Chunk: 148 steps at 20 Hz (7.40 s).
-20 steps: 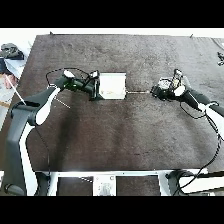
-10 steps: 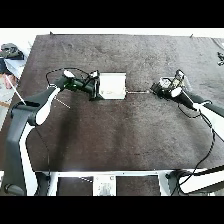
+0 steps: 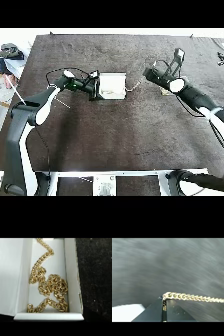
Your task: Fold the box and place the chain.
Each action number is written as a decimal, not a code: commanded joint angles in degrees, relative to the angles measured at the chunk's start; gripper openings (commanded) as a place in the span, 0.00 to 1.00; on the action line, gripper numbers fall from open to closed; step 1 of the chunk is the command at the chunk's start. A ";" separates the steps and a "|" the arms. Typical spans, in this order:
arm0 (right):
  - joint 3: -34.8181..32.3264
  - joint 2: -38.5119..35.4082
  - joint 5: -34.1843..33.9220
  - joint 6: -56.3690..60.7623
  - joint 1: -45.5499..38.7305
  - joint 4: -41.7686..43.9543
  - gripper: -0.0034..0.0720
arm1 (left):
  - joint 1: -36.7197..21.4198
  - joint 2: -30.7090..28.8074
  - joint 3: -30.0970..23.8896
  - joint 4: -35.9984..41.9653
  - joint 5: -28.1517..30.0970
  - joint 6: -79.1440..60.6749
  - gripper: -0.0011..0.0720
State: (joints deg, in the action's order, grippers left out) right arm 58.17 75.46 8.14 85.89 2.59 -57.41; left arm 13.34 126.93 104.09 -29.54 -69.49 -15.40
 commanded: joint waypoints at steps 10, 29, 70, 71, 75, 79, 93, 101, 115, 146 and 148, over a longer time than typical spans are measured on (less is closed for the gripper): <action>8.79 -7.93 -3.23 -9.20 14.03 -0.37 0.03 | 0.02 -0.04 0.07 0.00 0.02 -0.04 0.20; -2.56 4.74 8.83 -3.52 3.87 -4.94 0.49 | 0.02 -0.04 0.07 0.00 0.02 -0.02 0.20; 10.14 -3.65 0.22 -13.09 17.84 2.56 0.03 | 0.02 -0.04 0.07 0.00 0.04 -0.02 0.20; 10.12 -2.21 0.39 -13.09 18.08 2.54 0.03 | 0.02 -0.04 0.04 0.00 0.04 -0.02 0.20; 9.31 3.74 0.61 -12.74 17.66 2.58 0.03 | 0.02 -0.04 0.07 0.00 0.02 -0.02 0.20; 7.93 6.97 4.09 -12.68 15.98 1.46 0.57 | 0.02 -0.04 0.07 0.00 0.02 -0.02 0.20; -18.38 -2.23 0.44 -1.77 -13.81 0.74 0.64 | 0.02 -0.04 0.07 0.00 0.02 -0.02 0.20; -13.68 9.62 -3.21 -1.84 -13.92 3.48 0.55 | 0.02 -0.04 0.07 0.00 0.04 -0.02 0.20; -2.10 -2.71 -0.24 -10.67 0.20 9.18 0.03 | 0.02 -0.04 0.07 0.00 0.04 -0.02 0.20; 12.46 16.63 30.45 -23.87 -3.56 -0.24 0.54 | 0.02 -0.04 0.07 0.02 0.02 -0.02 0.20; 16.46 21.18 32.65 -24.68 -3.52 -0.26 0.54 | 0.02 -0.04 0.07 0.00 0.02 -0.02 0.20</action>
State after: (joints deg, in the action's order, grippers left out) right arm 70.63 91.35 35.22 63.86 0.25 -57.36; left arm 13.34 126.93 104.09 -29.52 -69.47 -15.42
